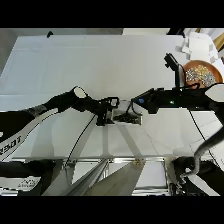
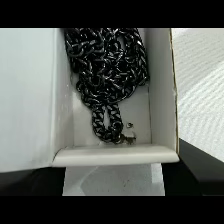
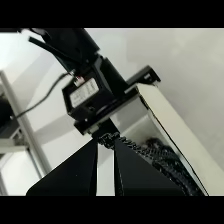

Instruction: Fold the box and place the chain.

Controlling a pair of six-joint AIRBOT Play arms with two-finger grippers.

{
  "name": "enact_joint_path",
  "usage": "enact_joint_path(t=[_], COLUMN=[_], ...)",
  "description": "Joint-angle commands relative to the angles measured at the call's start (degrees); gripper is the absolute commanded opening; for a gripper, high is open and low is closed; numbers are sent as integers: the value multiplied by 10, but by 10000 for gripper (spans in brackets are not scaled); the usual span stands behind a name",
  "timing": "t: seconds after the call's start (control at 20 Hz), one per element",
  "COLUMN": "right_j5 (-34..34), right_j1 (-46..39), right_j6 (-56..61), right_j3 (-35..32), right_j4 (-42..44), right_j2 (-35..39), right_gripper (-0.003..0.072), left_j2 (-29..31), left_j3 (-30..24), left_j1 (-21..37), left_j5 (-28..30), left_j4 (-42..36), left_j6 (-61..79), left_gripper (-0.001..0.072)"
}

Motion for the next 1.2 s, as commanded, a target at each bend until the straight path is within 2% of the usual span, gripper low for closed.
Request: enact_joint_path(t=[0.0,0.4,0.7,0.9,0.95,1.0,1.1,1.15], right_j5=[7,7,-32,-29,-30,-31,-32,-33], right_j1=[0,27,49,49,52,57,73,79], right_j6=[0,0,1,7,7,7,7,7], right_j3=[0,0,0,-2,-2,-2,-2,-2], right_j4=[-27,-58,-80,-112,-117,-122,-122,-122], right_j2=[-21,-43,-55,-63,-68,-75,-85,-87], right_gripper=[11,11,11,13,40,99,117,153], left_j2=[0,0,0,0,0,0,0,0], left_j3=[0,0,0,0,0,0,0,0], left_j1=[0,0,0,0,0,0,0,0], left_j5=[0,0,0,0,0,0,0,0], left_j4=[0,0,0,0,0,0,0,0], left_j6=[0,0,0,0,0,0,0,0], left_gripper=[391,391,391,391,391,391,391,391])
